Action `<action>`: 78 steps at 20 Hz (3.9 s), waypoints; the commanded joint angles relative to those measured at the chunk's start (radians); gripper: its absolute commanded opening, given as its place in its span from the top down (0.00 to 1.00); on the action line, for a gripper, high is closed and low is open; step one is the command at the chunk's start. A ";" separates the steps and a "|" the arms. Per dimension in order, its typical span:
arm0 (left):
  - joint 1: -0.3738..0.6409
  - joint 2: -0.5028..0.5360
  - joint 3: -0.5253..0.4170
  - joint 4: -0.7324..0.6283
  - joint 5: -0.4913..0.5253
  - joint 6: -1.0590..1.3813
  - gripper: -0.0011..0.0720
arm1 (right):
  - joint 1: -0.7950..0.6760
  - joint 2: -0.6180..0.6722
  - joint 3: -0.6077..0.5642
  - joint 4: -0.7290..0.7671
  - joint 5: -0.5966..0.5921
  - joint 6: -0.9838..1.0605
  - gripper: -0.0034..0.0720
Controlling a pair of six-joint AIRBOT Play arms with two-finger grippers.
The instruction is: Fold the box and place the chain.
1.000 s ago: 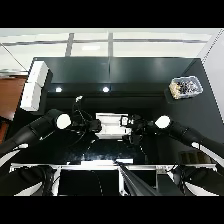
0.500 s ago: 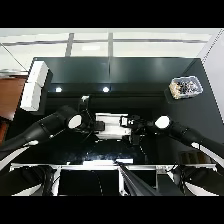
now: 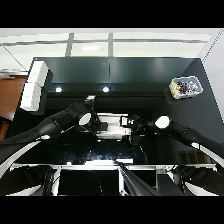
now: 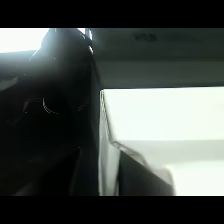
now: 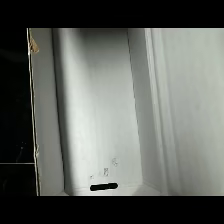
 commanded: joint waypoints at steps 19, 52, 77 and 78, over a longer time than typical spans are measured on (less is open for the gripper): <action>-0.003 -0.052 0.012 -0.009 0.051 -0.033 0.87 | 0.001 0.000 0.001 0.000 0.000 0.000 0.26; -0.002 -0.069 0.050 0.058 -0.054 -0.027 0.95 | 0.000 0.041 0.004 -0.031 0.010 0.011 0.02; -0.002 -0.068 0.050 0.074 -0.055 -0.018 0.94 | 0.052 0.059 0.030 -0.009 0.005 0.187 0.57; -0.002 -0.068 0.050 0.074 -0.055 -0.018 0.94 | 0.052 0.055 0.030 0.011 -0.003 0.187 0.57</action>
